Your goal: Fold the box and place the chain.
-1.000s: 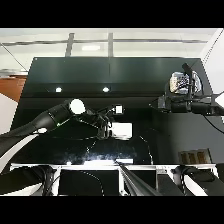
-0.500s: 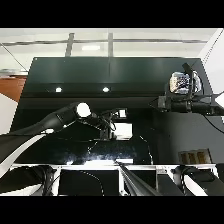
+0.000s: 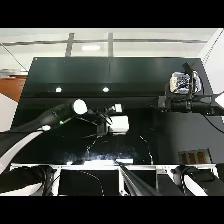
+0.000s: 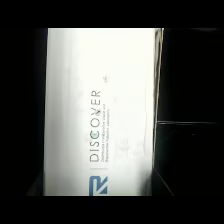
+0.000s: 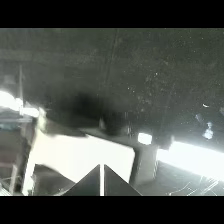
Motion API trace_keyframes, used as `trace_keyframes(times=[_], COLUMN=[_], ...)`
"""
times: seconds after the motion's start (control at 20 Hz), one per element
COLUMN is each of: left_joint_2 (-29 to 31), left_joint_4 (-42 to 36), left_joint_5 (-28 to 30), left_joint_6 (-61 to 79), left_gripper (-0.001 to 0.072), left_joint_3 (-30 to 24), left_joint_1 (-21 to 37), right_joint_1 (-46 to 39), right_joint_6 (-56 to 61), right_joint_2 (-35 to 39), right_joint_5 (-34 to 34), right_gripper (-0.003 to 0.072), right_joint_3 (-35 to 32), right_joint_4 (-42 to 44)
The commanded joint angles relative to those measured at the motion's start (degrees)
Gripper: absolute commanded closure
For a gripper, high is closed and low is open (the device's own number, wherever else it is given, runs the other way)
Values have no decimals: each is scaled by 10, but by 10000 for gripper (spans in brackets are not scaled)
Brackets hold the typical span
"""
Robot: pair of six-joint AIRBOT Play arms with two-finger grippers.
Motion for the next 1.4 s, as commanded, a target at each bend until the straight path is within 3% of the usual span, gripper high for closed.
trace_keyframes(times=[0.0,0.1,0.25,0.35,0.5,0.65,0.9,1.25,1.35], left_joint_2=[26,28,10,-42,-158,-256,-369,-422,-421], left_joint_4=[57,63,63,73,145,200,221,224,224], left_joint_5=[3,19,102,96,42,19,-21,-27,-39], left_joint_6=[-71,-85,-168,-186,-308,-380,-440,-483,-484], left_gripper=[354,352,348,324,303,303,303,300,-1], left_joint_3=[12,35,87,158,305,419,539,604,613], left_joint_1=[95,196,343,422,493,521,518,514,512], right_joint_1=[0,0,0,0,0,0,0,0,0], right_joint_6=[0,5,7,7,8,9,12,22,22], right_joint_2=[0,0,0,0,0,0,0,0,0], right_joint_5=[0,0,-1,-5,-13,-22,-40,-38,-38], right_gripper=[647,646,646,646,646,646,646,646,646], right_joint_3=[0,0,0,0,0,0,0,0,0], right_joint_4=[0,3,16,20,20,20,20,19,18])
